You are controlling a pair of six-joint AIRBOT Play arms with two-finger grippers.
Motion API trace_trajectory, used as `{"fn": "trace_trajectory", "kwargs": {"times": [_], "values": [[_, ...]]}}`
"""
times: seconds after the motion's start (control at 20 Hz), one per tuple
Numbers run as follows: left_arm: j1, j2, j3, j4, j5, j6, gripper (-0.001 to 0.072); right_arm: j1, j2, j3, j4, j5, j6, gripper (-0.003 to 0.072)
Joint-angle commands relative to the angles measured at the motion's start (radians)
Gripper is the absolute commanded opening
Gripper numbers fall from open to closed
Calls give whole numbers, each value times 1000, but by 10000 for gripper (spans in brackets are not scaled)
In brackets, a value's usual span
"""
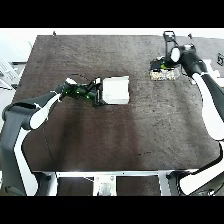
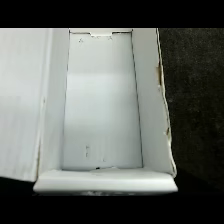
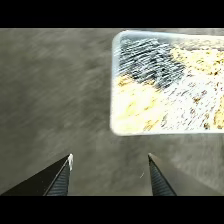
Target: Fold the box and place the chain.
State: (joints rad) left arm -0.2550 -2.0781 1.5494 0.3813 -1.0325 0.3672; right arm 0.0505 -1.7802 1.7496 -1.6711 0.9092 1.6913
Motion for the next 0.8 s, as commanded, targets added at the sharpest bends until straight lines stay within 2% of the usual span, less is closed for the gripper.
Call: {"fn": "trace_trajectory", "kwargs": {"times": [0.0,0.3,0.5,0.6,0.7,0.75], "values": [[0,1,0,0,0,0,471,-107,-72,2,177,-83,-149,562],[0,1,0,0,0,0,471,-135,-195,93,281,-97,-240,562],[1,1,0,0,0,0,471,-135,-240,124,327,-60,-256,557],[1,1,0,0,0,0,471,-135,-254,125,327,-52,-256,477],[0,1,0,0,0,0,471,-135,-264,126,327,-45,-256,476],[1,1,0,0,1,0,471,-135,-269,126,326,-44,-256,440]]}}
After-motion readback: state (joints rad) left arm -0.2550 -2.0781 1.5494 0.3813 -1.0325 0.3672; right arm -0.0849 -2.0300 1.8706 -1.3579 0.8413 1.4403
